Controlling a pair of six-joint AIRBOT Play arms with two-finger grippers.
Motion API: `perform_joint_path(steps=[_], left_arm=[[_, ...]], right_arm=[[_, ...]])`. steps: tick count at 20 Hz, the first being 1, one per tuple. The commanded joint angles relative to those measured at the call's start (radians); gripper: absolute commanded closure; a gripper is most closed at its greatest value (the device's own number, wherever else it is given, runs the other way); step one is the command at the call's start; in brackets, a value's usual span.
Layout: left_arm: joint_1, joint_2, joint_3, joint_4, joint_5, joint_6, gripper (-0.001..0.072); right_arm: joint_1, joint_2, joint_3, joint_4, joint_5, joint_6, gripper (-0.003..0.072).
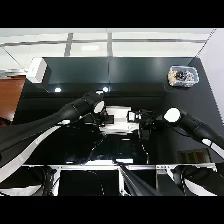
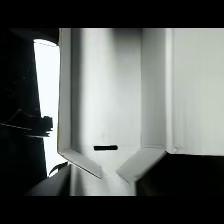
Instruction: Fold the box and place the chain.
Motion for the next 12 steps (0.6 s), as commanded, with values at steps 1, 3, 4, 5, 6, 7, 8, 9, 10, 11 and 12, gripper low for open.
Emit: perform_joint_path(steps=[1,3,4,5,6,7,8,9,10,11,12], left_arm=[[0.001,0.000,0.000,0.001,-0.003,0.000,0.0680],[0.001,0.000,0.000,0.000,-0.003,0.000,0.0680],[0.001,0.000,0.000,0.001,-0.003,0.000,0.0680],[0.001,0.000,0.000,0.001,-0.003,0.000,0.0680],[0.001,0.000,0.000,0.001,-0.003,0.000,0.0680],[0.001,0.000,0.000,0.001,-0.003,0.000,0.0679],[0.001,0.000,0.000,0.001,-0.001,0.000,0.0680],[0.001,0.000,0.000,0.001,0.002,0.000,0.0680],[0.001,0.000,0.000,0.000,0.005,0.000,0.0680],[0.001,0.000,0.000,0.000,0.005,0.000,0.0680],[0.001,0.000,0.000,0.000,0.005,0.000,0.0680]], right_arm=[[0.003,0.010,0.001,-0.002,-0.005,0.003,0.0473],[0.009,0.009,0.001,0.033,-0.005,0.004,0.0562],[0.010,0.007,0.000,0.072,-0.004,0.003,0.0561],[0.010,0.002,0.000,0.132,-0.005,0.003,0.0561],[0.010,-0.008,0.000,0.176,-0.008,0.003,0.0561],[0.010,-0.022,0.000,0.216,-0.013,0.003,0.0561],[0.010,-0.041,0.000,0.256,-0.015,0.003,0.0560],[0.014,-0.062,0.000,0.297,-0.018,0.003,0.0561],[0.022,-0.080,0.000,0.319,-0.021,0.002,0.0560],[0.035,-0.095,0.000,0.329,-0.027,0.000,0.0560],[0.051,-0.104,0.000,0.329,-0.040,0.000,0.0560]])
